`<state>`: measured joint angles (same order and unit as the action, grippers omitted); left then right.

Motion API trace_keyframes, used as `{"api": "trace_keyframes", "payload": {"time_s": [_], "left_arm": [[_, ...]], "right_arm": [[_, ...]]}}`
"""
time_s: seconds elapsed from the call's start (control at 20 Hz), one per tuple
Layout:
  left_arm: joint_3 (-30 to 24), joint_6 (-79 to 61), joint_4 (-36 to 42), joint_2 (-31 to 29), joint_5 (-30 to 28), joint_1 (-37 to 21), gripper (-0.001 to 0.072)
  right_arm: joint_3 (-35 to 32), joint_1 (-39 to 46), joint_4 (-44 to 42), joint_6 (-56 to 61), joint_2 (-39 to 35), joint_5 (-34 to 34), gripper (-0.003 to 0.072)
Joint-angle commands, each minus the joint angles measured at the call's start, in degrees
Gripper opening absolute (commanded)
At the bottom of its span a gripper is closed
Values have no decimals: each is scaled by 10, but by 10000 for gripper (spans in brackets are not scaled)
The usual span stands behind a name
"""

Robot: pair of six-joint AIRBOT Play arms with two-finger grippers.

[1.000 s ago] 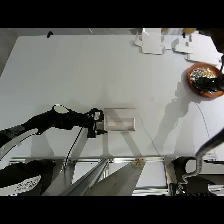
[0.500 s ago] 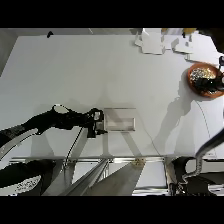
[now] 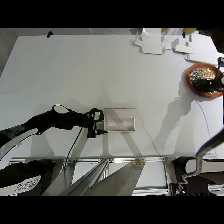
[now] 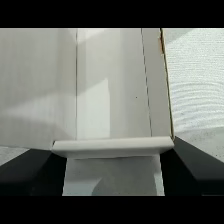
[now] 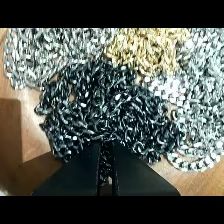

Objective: Fold the box and place the chain.

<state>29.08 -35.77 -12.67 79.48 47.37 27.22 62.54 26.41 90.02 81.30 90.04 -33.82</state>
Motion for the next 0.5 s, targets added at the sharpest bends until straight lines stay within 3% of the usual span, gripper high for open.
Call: {"api": "trace_keyframes", "payload": {"time_s": [0.0, 0.45], "left_arm": [[0, 0, 0, 0, 0, 0, 256], [0, 0, 0, 0, 0, 0, 256]], "right_arm": [[1, 0, 0, -9, -24, -17, 16], [1, 0, -67, -44, -195, -143, 15]]}}
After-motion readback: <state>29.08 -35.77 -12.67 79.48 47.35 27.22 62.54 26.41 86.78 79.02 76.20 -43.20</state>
